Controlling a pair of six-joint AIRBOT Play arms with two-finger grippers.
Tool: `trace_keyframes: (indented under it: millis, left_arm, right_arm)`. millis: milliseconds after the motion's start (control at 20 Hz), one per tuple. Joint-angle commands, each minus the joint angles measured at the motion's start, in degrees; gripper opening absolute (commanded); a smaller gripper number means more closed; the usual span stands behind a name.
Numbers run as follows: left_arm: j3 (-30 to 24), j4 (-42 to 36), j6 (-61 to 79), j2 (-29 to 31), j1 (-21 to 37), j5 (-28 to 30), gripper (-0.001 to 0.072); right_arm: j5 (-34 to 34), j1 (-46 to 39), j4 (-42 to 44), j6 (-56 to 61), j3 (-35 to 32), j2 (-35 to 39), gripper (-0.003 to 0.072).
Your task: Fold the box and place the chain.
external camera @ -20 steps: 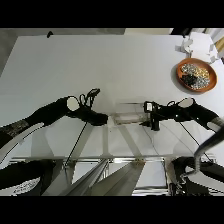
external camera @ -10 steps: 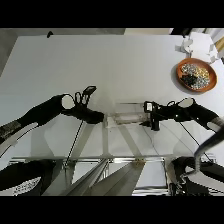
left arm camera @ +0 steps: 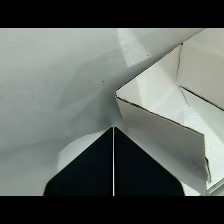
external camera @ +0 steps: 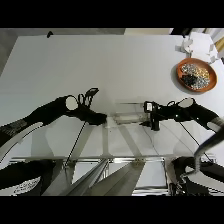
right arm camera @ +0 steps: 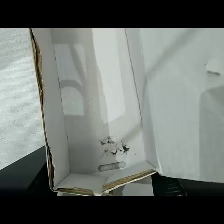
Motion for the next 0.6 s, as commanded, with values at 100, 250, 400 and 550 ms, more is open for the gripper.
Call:
trace_keyframes:
  millis: [100,250,400,550]
  left_arm:
    - [0.0,-6.1,4.9,-0.4,-0.7,0.8,0.0003]
    - [0.3,-7.8,6.5,0.3,-1.1,0.7,0.0003]
    - [0.3,-8.5,7.7,3.3,-1.0,1.1,0.0004]
    - [0.3,-12.6,9.2,5.1,-1.8,2.3,0.0046]
  right_arm:
    - [0.0,0.0,0.0,0.0,0.0,0.0,0.0295]
    - [0.0,0.0,0.0,0.0,0.0,0.0,0.0295]
    - [0.0,0.0,0.0,0.0,0.0,0.0,0.0295]
    - [0.0,0.0,0.0,0.0,0.0,0.0,0.0295]
